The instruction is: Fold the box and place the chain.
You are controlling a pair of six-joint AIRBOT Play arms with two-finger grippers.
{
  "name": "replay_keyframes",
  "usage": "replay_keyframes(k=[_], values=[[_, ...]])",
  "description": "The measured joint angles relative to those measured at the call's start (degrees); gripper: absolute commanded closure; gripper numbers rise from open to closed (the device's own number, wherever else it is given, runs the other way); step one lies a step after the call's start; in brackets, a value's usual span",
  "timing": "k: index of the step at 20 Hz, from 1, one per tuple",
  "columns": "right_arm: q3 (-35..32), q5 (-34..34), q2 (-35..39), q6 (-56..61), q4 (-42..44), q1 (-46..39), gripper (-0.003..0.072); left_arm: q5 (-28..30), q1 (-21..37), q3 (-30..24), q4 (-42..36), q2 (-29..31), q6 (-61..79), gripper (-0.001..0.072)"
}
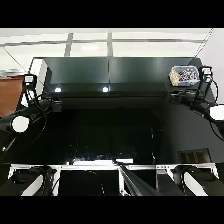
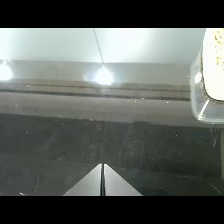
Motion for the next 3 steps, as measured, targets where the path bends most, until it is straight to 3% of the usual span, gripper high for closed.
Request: replay_keyframes(k=[3], values=[[0.0,0.0,0.0,0.0,0.0,0.0,0.0674,0.0,0.0,0.0,0.0,0.0,0.0,0.0682]])
